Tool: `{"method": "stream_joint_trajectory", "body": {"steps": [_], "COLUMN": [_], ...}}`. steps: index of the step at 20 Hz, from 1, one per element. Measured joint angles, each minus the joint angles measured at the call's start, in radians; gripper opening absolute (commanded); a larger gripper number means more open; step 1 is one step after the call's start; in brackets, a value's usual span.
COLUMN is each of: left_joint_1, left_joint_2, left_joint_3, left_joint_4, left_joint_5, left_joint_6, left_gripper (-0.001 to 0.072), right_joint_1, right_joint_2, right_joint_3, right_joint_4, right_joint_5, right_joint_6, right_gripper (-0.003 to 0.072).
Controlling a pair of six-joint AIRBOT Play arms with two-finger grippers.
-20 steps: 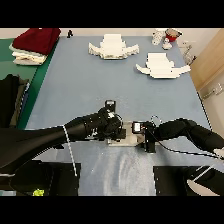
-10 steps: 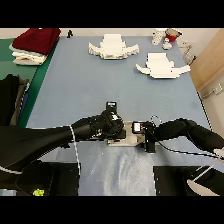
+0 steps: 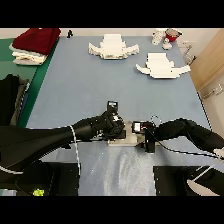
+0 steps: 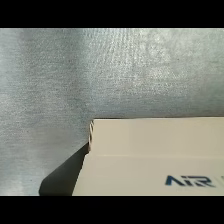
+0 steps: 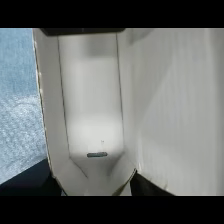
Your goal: Fold the box.
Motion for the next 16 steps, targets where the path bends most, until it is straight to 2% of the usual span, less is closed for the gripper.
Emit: {"method": "stream_joint_trajectory", "body": {"steps": [1, 2, 3, 4, 13, 16], "left_joint_1": [-0.001, -0.001, -0.001, -0.001, -0.002, -0.002], "left_joint_2": [0.0, 0.0, 0.0, 0.0, -0.001, 0.005], "left_joint_3": [0.0, 0.0, 0.0, 0.0, 0.0, 0.012], "left_joint_4": [-0.002, -0.004, -0.006, -0.02, -0.024, -0.024], "left_joint_5": [0.0, 0.001, 0.005, 0.02, 0.007, -0.027], "left_joint_6": [0.0, 0.001, 0.008, 0.008, 0.007, 0.006], "left_gripper": [0.002, 0.011, 0.0358, 0.0445, 0.0446, 0.0446], "right_joint_1": [0.0, 0.0, 0.0, 0.0, 0.0, 0.0], "right_joint_2": [0.0, 0.0, 0.0, 0.0, 0.0, 0.0], "right_joint_3": [0.0, 0.0, 0.0, 0.0, 0.0, 0.0], "right_joint_4": [0.0, 0.0, 0.0, -0.001, -0.001, -0.001], "right_joint_5": [0.0, 0.0, 0.0, 0.0, 0.0, 0.0], "right_joint_6": [-0.001, -0.001, -0.002, -0.006, -0.002, -0.002], "right_gripper": [0.0435, 0.0435, 0.0435, 0.0435, 0.0435, 0.0435]}}
